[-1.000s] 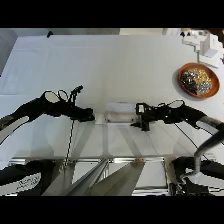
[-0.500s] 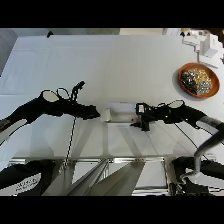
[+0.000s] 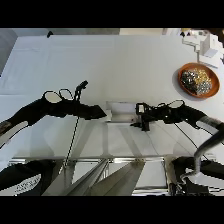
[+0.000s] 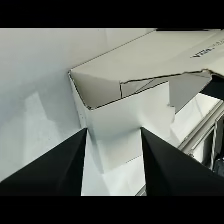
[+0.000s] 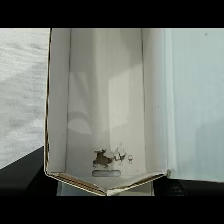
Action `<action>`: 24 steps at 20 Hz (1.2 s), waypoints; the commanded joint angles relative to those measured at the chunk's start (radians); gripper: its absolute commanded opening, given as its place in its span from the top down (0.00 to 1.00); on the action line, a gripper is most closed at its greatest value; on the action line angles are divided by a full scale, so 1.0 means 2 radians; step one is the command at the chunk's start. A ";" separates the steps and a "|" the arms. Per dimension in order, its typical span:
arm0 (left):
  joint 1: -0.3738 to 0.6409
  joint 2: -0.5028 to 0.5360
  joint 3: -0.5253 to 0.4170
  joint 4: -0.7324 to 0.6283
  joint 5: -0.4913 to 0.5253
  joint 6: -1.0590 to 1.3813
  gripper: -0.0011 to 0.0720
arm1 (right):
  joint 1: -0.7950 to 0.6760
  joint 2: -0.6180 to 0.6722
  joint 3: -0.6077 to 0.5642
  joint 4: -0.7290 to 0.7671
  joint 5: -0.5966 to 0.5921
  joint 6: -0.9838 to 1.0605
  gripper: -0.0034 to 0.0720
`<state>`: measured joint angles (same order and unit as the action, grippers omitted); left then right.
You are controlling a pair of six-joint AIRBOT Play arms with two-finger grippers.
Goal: Fold the box and place the chain.
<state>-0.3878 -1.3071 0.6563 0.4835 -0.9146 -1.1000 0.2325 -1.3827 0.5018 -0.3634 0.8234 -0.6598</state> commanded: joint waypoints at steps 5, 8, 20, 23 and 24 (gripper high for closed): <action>-0.033 0.001 0.000 0.002 0.036 -0.038 0.38 | 0.000 0.000 0.000 0.000 0.000 0.000 0.48; -0.047 0.000 0.002 0.020 0.051 -0.072 0.38 | 0.000 0.000 0.000 0.000 0.000 0.000 0.48; -0.094 -0.012 0.068 0.152 0.063 -0.251 0.39 | 0.000 0.000 0.000 0.000 0.000 0.000 0.48; -0.100 -0.013 0.071 0.185 0.059 -0.288 0.39 | 0.000 0.000 0.000 0.000 0.000 0.000 0.48; -0.101 -0.013 0.074 0.206 0.055 -0.315 0.39 | 0.000 0.000 0.000 0.000 0.000 0.000 0.48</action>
